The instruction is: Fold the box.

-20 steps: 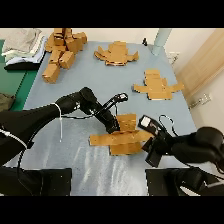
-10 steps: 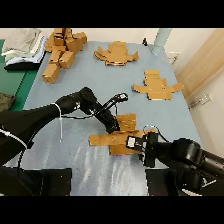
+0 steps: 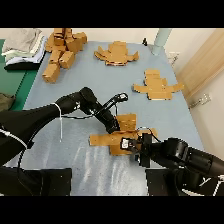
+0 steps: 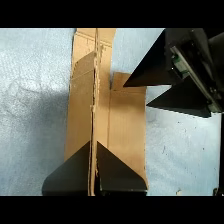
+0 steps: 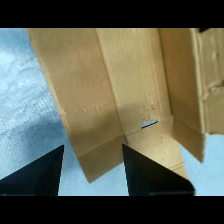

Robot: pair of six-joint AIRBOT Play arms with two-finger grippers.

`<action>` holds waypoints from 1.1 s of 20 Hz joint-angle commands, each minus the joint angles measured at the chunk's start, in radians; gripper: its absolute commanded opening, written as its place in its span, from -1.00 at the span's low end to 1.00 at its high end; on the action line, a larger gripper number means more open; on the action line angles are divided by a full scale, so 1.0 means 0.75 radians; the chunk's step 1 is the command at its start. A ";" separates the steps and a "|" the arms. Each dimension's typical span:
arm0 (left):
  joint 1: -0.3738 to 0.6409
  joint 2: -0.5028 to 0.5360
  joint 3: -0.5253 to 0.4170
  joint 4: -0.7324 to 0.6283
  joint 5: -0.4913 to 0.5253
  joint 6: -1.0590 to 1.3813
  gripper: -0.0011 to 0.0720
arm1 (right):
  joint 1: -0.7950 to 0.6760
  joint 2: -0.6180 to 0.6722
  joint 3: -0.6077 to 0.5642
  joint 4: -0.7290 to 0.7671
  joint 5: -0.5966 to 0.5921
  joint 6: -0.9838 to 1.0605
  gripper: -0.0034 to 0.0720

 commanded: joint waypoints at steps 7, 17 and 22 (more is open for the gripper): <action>-0.001 -0.001 0.001 0.001 0.001 0.000 -0.94 | 0.001 0.018 0.022 -0.156 0.092 0.075 0.54; -0.001 -0.001 0.001 0.001 0.000 0.000 -0.94 | -0.003 0.051 0.031 -0.499 0.078 0.291 0.54; -0.001 0.000 0.001 0.001 0.000 0.000 -0.94 | -0.003 0.036 0.031 -0.454 0.089 0.290 0.67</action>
